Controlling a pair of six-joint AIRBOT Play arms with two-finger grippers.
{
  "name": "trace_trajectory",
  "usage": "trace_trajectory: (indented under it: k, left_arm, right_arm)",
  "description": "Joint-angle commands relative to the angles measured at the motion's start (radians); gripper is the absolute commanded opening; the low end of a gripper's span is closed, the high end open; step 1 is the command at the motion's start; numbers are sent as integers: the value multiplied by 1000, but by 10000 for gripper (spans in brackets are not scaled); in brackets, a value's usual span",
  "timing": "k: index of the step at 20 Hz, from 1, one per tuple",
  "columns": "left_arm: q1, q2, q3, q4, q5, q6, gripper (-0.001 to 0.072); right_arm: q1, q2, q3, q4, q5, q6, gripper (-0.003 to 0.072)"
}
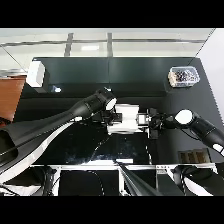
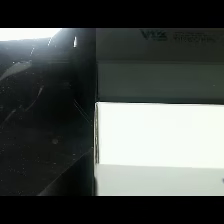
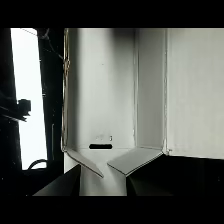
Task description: Fold the box and place the chain.
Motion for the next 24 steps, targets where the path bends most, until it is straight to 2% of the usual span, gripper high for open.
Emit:
trace_trajectory:
  k: [1, 9, 17, 19, 20, 21, 22, 23, 24]
  left_arm:
    - [1, -1, 0, 0, 0, 0, 20]
    - [1, -1, 0, 0, 1, 0, 21]
    - [1, -1, 0, 0, 3, 0, 21]
    - [1, -1, 0, 0, 4, 0, 21]
    - [1, -1, 0, 0, 4, 0, 21]
    - [1, -1, 0, 0, 4, 0, 21]
    - [1, -1, 0, 0, 4, 0, 21]
    - [1, -1, 0, 0, 4, 0, 21]
    - [1, -1, 0, 0, 4, 0, 21]
  right_arm:
    - [0, 5, 1, -6, 8, 1, 300]
    - [35, -38, 1, 220, -31, 1, 301]
    - [45, -92, 1, 232, -44, 6, 300]
    - [45, -92, 1, 254, -45, 11, 464]
    - [45, -92, 1, 254, -43, 27, 297]
    - [45, -92, 1, 255, -45, 45, 255]
    - [45, -92, 1, 255, -51, 55, 473]
    - [45, -92, 1, 253, -51, 61, 544]
    - [45, -92, 1, 247, -51, 84, 319]
